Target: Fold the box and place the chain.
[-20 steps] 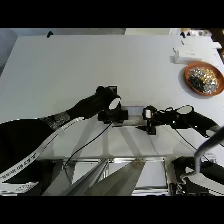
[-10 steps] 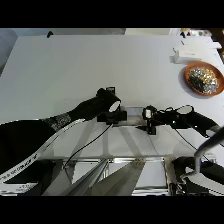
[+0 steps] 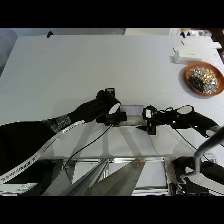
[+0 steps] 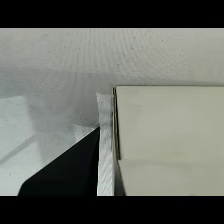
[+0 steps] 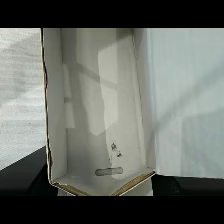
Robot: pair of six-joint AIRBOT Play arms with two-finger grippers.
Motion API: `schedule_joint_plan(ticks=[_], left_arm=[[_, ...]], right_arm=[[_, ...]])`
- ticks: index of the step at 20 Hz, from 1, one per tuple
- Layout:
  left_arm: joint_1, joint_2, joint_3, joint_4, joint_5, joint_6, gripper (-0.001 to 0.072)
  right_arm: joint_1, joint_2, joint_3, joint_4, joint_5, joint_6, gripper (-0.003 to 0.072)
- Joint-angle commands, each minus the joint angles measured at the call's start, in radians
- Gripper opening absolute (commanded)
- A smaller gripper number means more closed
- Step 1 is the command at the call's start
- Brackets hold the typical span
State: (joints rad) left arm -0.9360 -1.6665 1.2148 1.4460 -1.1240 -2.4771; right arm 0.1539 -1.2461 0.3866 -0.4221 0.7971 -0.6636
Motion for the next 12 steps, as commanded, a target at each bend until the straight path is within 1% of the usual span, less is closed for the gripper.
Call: schedule_joint_plan(ticks=[1,3,4,5,6,10,11,12], left_arm=[[-0.001,0.000,-0.001,0.026,0.000,0.001,0.0202],[-0.001,0.000,-0.001,0.028,-0.002,0.001,0.0196],[-0.001,0.000,-0.001,0.028,-0.002,0.001,0.0125],[-0.001,0.000,-0.001,0.028,-0.002,0.001,0.0023],[0.000,0.002,-0.001,0.027,-0.003,0.001,0.0005],[0.009,0.035,-0.001,0.032,-0.001,0.002,0.0005],[0.015,0.044,-0.001,0.032,-0.002,0.005,0.0031],[0.018,0.054,-0.001,0.032,-0.002,0.008,0.0103]], right_arm=[[0.000,0.000,0.001,0.000,0.000,0.000,0.0416],[0.000,0.000,0.001,0.000,-0.001,0.000,0.0416],[0.000,0.000,0.001,0.000,-0.001,0.000,0.0416],[0.000,0.000,0.001,0.000,0.000,0.000,0.0416],[0.000,0.000,0.001,0.000,0.000,0.000,0.0416],[0.000,0.000,0.001,0.000,0.000,0.000,0.0416],[0.000,0.001,0.001,0.000,0.000,0.000,0.0416],[0.000,0.000,0.001,0.000,0.000,0.000,0.0416]])
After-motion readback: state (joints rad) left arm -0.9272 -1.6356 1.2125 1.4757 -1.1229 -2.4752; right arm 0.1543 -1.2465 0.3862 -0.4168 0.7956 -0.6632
